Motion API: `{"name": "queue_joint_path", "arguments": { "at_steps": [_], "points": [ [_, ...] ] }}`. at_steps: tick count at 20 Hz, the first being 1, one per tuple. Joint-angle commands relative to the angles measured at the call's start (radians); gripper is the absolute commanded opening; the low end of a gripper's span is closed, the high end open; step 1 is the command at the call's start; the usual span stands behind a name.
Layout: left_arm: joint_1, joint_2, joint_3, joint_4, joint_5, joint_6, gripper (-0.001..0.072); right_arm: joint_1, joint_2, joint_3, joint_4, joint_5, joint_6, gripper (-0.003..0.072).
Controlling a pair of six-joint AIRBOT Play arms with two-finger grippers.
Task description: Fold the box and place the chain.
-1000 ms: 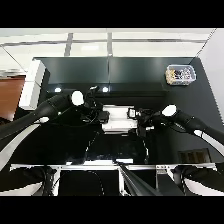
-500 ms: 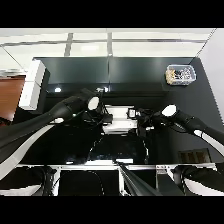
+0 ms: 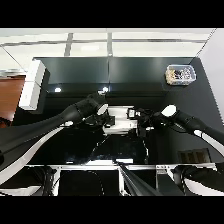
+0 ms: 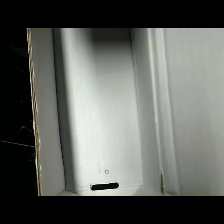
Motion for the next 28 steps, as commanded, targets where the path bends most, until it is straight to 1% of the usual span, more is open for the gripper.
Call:
{"name": "queue_joint_path", "arguments": {
  "at_steps": [1,2,4,5,8,9,10,11,12,14,15,16,17,27,28],
  "points": [
    [-0.003,-0.009,0.002,-0.016,0.001,-0.016,0.0442,0.000,0.000,0.000,0.000,0.000,0.000,0.0312],
    [-0.003,-0.009,0.002,-0.016,0.002,-0.016,0.0324,0.000,0.000,0.000,0.000,0.000,0.000,0.0313],
    [-0.003,-0.009,0.002,-0.038,0.022,-0.016,0.0116,0.000,0.000,0.000,0.001,0.000,0.000,0.0312],
    [-0.003,-0.009,0.002,-0.046,0.034,-0.015,0.0026,0.000,0.000,0.000,0.001,0.000,0.000,0.0313],
    [-0.003,-0.009,0.002,-0.057,0.050,-0.012,0.0027,0.000,0.000,0.000,0.001,0.000,0.000,0.0312],
    [-0.003,-0.009,0.002,-0.057,0.050,-0.012,0.0041,0.000,0.000,0.000,0.001,0.000,0.000,0.0312],
    [-0.003,-0.009,0.002,-0.057,0.050,-0.012,0.0171,0.000,0.000,0.000,0.001,0.000,0.000,0.0313],
    [-0.003,-0.009,0.002,-0.056,0.049,-0.012,0.0415,0.000,0.000,0.000,0.000,0.000,0.000,0.0312],
    [-0.002,-0.009,0.002,-0.056,0.048,-0.012,0.0539,0.000,0.000,0.000,0.001,0.000,0.000,0.0312],
    [-0.001,-0.009,0.002,-0.051,0.047,-0.012,0.0540,0.000,0.000,0.000,0.001,0.000,0.000,0.0312],
    [-0.001,-0.009,0.002,-0.051,0.048,-0.012,0.0529,0.000,0.000,0.000,0.001,0.000,0.000,0.0312],
    [-0.001,-0.009,0.002,-0.052,0.048,-0.012,0.0414,0.000,0.000,0.000,0.000,0.000,0.000,0.0312],
    [-0.001,-0.008,0.002,-0.051,0.048,-0.011,0.0328,0.000,0.000,0.000,0.001,0.000,0.000,0.0312],
    [-0.002,0.000,0.014,-0.019,0.036,0.008,0.0331,0.000,0.000,0.000,0.001,0.000,0.000,0.0312],
    [-0.001,-0.001,0.014,-0.018,0.035,0.008,0.0300,0.000,0.000,0.000,0.001,0.000,0.000,0.0312]
  ]
}}
